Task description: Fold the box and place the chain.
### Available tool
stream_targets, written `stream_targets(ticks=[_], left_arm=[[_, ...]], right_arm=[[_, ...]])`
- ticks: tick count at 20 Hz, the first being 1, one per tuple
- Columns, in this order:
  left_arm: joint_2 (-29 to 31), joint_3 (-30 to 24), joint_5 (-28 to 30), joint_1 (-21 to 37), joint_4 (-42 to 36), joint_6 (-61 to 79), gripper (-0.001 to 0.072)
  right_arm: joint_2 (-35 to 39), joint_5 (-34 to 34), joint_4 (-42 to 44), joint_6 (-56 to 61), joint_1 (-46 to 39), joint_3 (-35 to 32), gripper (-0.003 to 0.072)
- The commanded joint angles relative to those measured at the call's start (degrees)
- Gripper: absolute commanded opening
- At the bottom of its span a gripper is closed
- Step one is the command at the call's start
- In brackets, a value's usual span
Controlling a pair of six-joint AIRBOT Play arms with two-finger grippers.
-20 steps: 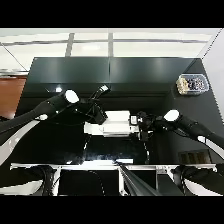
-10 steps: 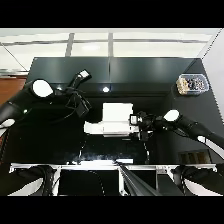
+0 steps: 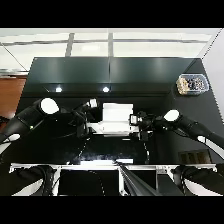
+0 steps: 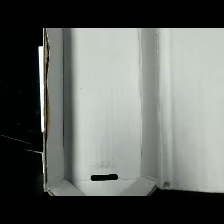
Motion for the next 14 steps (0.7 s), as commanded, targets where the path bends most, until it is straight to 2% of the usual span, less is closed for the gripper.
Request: stream_targets(ticks=[1,5,8,11,14], left_arm=[[-1.0,-1.3,5.7,-3.9,0.8,10.2,0.0717],[-2.8,-1.3,7.3,-4.8,0.5,8.9,0.0684],[-3.5,-1.3,8.4,-4.8,0.1,7.7,0.0547],[-4.3,-1.3,9.4,-4.8,-3.3,7.7,0.0286],[-4.9,-1.3,9.5,-4.8,-7.3,7.8,0.028]], right_arm=[[0.0,0.0,0.0,0.0,0.0,0.0,0.0135],[0.0,0.1,0.0,0.0,0.0,0.0,0.0135],[0.0,0.1,0.0,0.0,0.0,0.0,0.0135],[0.0,0.0,0.0,0.0,0.0,0.0,0.0135],[0.0,0.0,0.0,0.0,0.0,0.0,0.0135]])
